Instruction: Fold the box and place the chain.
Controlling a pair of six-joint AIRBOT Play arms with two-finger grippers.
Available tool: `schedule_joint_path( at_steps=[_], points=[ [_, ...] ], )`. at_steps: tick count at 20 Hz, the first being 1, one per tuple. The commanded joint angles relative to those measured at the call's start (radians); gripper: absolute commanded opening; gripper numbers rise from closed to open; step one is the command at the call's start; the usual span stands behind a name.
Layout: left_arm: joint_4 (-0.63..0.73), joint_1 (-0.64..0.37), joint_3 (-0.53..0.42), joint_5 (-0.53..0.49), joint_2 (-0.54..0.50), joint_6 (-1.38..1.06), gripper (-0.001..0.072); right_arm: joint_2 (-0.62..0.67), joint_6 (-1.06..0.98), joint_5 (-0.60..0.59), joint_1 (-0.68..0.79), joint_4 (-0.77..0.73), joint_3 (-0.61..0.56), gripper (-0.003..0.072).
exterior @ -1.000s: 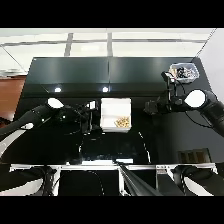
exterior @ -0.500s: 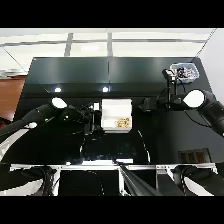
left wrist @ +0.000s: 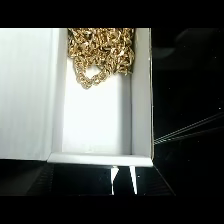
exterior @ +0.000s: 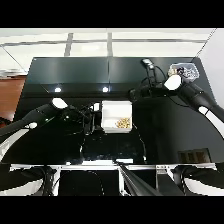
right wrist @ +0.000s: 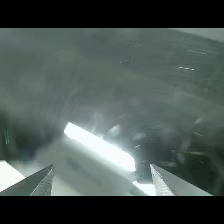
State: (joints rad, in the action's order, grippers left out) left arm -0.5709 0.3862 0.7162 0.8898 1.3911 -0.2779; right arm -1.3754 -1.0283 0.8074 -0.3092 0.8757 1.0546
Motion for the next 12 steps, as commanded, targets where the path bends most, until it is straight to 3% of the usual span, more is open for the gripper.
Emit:
schedule_joint_path(
  at_steps=[1, 4, 8, 12],
  points=[
    [-0.002, 0.0, 0.001, 0.0, 0.0, 0.0, 0.0419, -0.005, 0.465, 0.314, -0.001, -0.018, 0.103, 0.0668],
    [-0.002, 0.0, 0.001, 0.0, 0.0, 0.0, 0.0419, 0.006, 0.51, 0.409, -0.016, -0.042, 0.092, 0.0668],
    [-0.002, 0.0, 0.001, 0.0, 0.0, 0.0, 0.0419, 0.006, 0.633, 0.395, -0.092, -0.056, -0.007, 0.0668],
    [-0.002, 0.0, 0.001, 0.0, 0.0, 0.0, 0.0419, 0.006, 0.644, 0.379, -0.125, -0.055, -0.027, 0.0668]
  ],
)
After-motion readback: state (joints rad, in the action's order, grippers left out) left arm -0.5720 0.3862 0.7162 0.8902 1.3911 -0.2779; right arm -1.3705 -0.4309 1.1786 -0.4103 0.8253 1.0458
